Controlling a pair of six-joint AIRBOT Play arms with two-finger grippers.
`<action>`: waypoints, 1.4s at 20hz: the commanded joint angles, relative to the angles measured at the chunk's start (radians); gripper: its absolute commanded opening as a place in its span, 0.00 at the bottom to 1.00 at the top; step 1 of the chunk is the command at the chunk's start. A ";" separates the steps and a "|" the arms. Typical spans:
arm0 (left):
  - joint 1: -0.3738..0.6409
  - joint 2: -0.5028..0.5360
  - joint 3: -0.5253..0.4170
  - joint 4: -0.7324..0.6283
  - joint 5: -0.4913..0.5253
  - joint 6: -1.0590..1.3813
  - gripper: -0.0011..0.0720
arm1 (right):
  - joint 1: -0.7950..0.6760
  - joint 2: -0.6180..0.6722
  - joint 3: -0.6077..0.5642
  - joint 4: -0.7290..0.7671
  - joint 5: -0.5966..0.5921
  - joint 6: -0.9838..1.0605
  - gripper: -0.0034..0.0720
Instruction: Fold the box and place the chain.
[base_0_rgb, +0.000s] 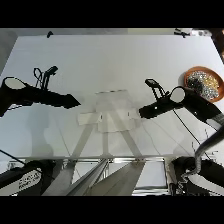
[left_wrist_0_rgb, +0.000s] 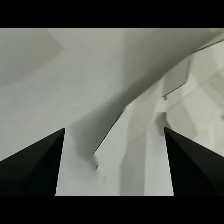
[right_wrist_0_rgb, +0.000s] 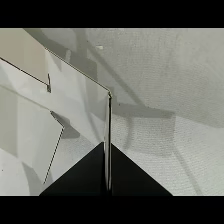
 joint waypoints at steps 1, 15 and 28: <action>-0.063 -0.095 0.000 -0.147 0.017 0.333 0.97 | 0.001 0.001 -0.001 0.001 0.002 0.000 0.06; -0.295 -0.180 0.047 -0.298 0.272 0.678 0.96 | 0.001 0.001 0.000 0.029 0.029 0.009 0.06; -0.338 -0.326 0.091 -0.345 0.192 0.732 0.77 | 0.001 0.001 0.000 0.034 0.031 0.009 0.06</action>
